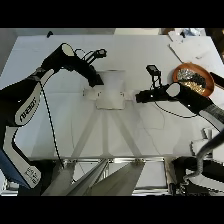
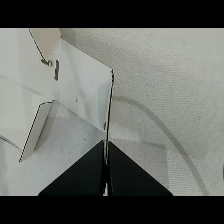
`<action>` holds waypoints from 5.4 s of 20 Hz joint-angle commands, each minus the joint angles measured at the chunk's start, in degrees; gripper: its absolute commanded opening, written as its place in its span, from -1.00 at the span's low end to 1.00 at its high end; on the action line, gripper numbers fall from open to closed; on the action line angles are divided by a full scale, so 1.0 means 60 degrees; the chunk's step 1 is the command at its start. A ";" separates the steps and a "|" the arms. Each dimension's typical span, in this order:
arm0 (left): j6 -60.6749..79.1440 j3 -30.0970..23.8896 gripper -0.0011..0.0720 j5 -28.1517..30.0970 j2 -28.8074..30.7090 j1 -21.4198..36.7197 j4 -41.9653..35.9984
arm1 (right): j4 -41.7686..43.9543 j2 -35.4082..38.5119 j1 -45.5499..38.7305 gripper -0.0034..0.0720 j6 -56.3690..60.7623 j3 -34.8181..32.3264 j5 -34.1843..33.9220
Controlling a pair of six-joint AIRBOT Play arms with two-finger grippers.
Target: Fold the box and place the chain.
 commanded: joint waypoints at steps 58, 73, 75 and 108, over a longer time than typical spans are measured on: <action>0.4095 -0.4812 -0.94 0.1894 0.2732 -0.0820 -0.0707 | -0.6284 0.6859 0.0011 0.05 0.3049 0.0022 0.1625; 0.4091 -0.4812 -0.92 0.1887 0.2554 -0.0816 -0.0703 | -0.5355 0.6859 0.0011 0.05 0.1264 0.0025 0.1180; 0.4091 -0.4812 -0.92 0.1883 0.2554 -0.0816 -0.0703 | -0.4193 0.6859 0.0015 0.05 -0.0026 0.0025 0.1457; 0.4091 -0.4812 -0.92 0.1883 0.2554 -0.0816 -0.0703 | 0.0280 0.2510 0.2182 0.93 -1.0072 -0.2619 -0.0463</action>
